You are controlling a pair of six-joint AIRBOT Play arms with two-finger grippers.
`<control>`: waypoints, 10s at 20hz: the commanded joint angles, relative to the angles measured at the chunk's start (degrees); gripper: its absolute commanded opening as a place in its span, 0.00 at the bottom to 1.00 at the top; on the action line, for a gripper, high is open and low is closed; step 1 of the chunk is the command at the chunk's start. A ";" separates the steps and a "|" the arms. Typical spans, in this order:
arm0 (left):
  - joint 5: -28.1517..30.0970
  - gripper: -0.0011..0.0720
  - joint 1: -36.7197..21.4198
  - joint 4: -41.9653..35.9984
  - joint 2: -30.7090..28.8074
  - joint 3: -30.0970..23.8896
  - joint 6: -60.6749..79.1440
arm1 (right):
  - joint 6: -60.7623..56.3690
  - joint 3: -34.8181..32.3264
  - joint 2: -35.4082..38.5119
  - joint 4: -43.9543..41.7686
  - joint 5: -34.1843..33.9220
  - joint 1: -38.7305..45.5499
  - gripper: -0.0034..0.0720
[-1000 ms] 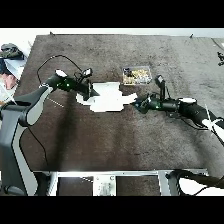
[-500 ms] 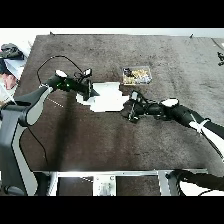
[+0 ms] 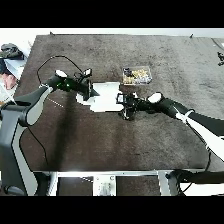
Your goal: Fold the box and place the chain.
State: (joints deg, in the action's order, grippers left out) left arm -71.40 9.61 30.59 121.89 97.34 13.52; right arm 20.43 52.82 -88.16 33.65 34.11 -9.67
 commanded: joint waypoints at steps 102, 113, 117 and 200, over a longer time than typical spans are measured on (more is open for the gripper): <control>-1.20 0.03 0.04 -1.07 0.02 -0.02 0.00 | 1.46 36.41 -27.93 -1.42 31.61 8.83 0.91; -1.18 0.03 0.04 -1.07 0.02 -0.02 0.02 | 1.51 36.41 -27.93 -2.97 34.99 9.88 0.91; -1.18 0.03 0.04 -1.07 0.02 -0.02 0.02 | 1.64 36.41 -27.93 -2.99 35.39 9.94 0.91; -18.69 0.02 -10.36 -6.62 -13.73 0.17 -4.66 | 2.51 36.46 -29.11 -2.99 29.97 9.51 0.75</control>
State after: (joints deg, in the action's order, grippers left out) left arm -88.71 -0.36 24.27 110.45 97.62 9.39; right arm 22.96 89.27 -117.25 30.72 64.05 -0.19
